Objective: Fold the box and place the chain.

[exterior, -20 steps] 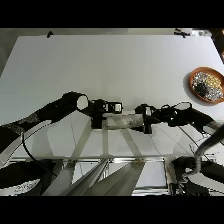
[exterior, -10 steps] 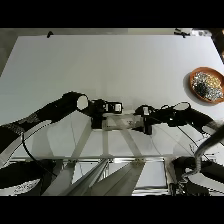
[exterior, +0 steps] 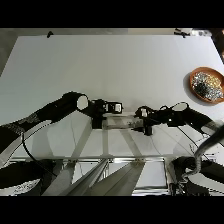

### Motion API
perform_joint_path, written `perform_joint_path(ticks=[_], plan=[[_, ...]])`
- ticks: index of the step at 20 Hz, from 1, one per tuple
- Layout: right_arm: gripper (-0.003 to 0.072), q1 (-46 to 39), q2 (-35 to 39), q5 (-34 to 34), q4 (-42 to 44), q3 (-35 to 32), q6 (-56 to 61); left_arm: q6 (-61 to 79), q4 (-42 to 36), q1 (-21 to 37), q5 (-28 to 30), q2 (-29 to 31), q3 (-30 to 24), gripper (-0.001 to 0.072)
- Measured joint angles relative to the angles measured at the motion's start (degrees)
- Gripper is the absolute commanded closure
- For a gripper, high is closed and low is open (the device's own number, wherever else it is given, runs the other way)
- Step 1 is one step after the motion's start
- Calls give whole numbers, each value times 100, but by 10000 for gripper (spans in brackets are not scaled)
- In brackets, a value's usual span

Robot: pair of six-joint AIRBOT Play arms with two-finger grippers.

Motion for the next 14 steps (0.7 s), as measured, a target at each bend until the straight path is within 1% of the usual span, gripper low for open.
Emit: perform_joint_path(ticks=[5,6,14], plan=[[109,153,0,28,-22,0,4,0,0,0,0,0,0,698],[82,164,0,31,-22,0,9,0,0,0,0,0,0,698],[96,192,-11,44,4,0,33,0,0,0,0,0,0,698]])
